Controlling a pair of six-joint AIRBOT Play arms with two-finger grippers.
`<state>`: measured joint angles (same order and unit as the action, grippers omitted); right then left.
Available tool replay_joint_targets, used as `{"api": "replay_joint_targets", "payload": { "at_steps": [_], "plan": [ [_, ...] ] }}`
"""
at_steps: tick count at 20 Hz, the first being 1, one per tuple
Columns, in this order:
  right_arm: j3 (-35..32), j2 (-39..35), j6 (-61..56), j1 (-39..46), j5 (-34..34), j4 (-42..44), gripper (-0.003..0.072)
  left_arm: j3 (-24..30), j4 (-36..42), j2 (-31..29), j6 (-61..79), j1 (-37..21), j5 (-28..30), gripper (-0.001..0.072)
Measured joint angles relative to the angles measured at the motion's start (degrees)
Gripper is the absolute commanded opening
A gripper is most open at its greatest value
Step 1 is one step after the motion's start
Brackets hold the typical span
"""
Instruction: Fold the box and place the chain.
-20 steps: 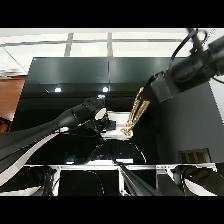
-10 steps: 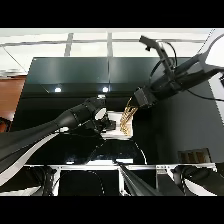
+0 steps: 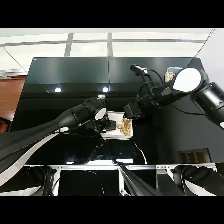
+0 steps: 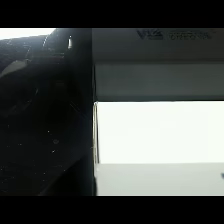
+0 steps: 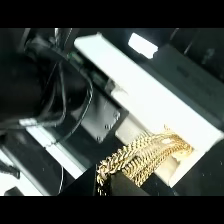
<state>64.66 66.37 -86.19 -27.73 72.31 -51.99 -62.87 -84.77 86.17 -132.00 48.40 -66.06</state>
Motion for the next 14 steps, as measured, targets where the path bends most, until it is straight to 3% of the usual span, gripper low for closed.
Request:
{"api": "replay_joint_targets", "payload": {
  "at_steps": [1, 7, 11, 14],
  "plan": [
    [-0.5, 0.0, 0.0, -0.2, -1.0, -0.1, 0.0147, 0.0, 0.0, 0.0, 0.0, 0.0, 0.0, 0.0025],
    [-1.7, -1.1, -0.4, 3.2, -0.2, -2.6, 0.0125, 0.0, 0.0, 0.0, 0.0, 0.0, 0.0, 0.0025],
    [-3.8, -6.1, -0.4, 9.6, 3.4, -13.5, 0.0125, 0.0, 0.0, 0.0, 0.0, 0.0, 0.0, 0.0025],
    [-9.0, -10.2, -0.4, 12.8, 1.9, -18.1, 0.0125, 0.0, 0.0, 0.0, 0.0, 0.0, 0.0, 0.0025]
  ]
}}
